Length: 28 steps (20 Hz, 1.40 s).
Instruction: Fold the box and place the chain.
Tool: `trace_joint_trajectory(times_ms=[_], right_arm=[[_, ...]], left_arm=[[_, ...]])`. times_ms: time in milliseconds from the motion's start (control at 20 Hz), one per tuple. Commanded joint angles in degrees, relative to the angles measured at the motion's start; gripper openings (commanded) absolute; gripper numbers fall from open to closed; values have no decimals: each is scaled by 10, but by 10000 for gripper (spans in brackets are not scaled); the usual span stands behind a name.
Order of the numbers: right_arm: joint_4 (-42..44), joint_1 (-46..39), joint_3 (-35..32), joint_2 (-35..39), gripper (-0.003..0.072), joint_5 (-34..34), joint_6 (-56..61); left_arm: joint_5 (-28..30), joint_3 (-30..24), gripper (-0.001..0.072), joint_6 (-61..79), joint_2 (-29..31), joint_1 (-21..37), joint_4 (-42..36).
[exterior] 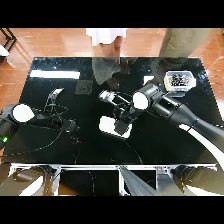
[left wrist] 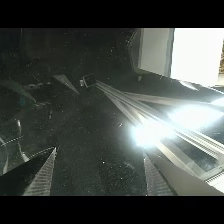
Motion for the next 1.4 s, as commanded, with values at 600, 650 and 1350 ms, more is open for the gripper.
trace_joint_trajectory(times_ms=[600,650,1350], right_arm=[[-30,2,1,1,129,0,1],[-30,2,1,1,128,0,1],[-27,2,0,1,150,3,5]], left_arm=[[1,0,643,0,0,0,0],[1,0,643,0,0,0,0],[1,0,643,0,0,0,0]])
